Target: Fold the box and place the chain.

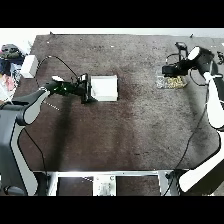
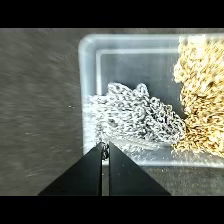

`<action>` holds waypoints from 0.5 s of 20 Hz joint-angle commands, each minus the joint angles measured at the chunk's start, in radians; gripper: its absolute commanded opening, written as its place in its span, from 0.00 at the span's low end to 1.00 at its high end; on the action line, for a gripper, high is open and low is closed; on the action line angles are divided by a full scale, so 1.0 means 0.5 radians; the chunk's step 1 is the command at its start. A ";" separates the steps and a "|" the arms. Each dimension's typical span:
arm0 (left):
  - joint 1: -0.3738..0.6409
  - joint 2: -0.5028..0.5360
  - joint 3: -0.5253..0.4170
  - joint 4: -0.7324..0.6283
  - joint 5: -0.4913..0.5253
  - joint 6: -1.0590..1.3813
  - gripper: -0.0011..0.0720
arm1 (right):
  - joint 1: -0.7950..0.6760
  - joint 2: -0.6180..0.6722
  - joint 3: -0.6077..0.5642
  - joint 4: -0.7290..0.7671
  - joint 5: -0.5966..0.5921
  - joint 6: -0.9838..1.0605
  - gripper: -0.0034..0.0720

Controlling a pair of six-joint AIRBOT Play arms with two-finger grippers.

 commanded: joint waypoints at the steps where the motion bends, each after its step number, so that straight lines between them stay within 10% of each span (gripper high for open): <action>1: -0.001 0.001 0.002 0.000 0.000 0.001 0.49 | 0.009 0.271 0.002 0.082 -0.014 -0.037 0.06; 10: -0.001 0.001 0.002 0.000 0.000 0.001 0.49 | 0.146 1.116 0.003 0.095 -0.541 -0.231 0.06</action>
